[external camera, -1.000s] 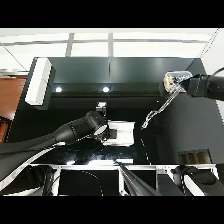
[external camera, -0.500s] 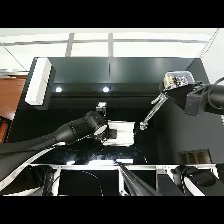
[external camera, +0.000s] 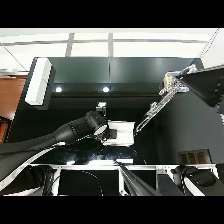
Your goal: Fold the box and place the chain.
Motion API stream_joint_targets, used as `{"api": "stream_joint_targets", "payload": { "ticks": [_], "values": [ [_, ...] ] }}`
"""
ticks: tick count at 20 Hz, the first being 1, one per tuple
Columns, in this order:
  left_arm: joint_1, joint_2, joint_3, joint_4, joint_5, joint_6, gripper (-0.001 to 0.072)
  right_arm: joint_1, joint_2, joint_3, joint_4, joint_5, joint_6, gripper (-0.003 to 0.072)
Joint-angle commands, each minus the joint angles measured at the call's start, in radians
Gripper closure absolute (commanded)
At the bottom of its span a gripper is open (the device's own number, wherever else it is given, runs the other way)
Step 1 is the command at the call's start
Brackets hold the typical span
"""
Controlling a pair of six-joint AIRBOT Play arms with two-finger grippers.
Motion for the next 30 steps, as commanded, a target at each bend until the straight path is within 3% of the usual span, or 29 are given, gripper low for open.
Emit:
{"api": "stream_joint_targets", "payload": {
  "ticks": [1,13,15,19,30],
  "values": [
    [0.000,0.000,0.000,0.000,0.000,0.000,0.0683,0.001,-0.001,0.044,0.017,-0.011,0.002,0.0679],
    [0.000,0.000,0.000,0.000,0.001,0.000,0.0683,0.008,-0.018,0.038,0.132,0.130,0.003,0.0679],
    [0.000,0.000,0.000,0.000,0.001,0.000,0.0684,0.040,-0.019,-0.029,0.182,0.105,0.002,0.0679],
    [0.000,0.000,0.000,0.000,0.001,0.000,0.0683,0.161,-0.040,-0.232,0.269,-0.073,-0.038,0.0679],
    [0.000,0.000,0.000,0.000,0.001,0.000,0.0683,0.213,-0.106,-0.579,0.193,-0.192,-0.035,0.0678]
  ]
}}
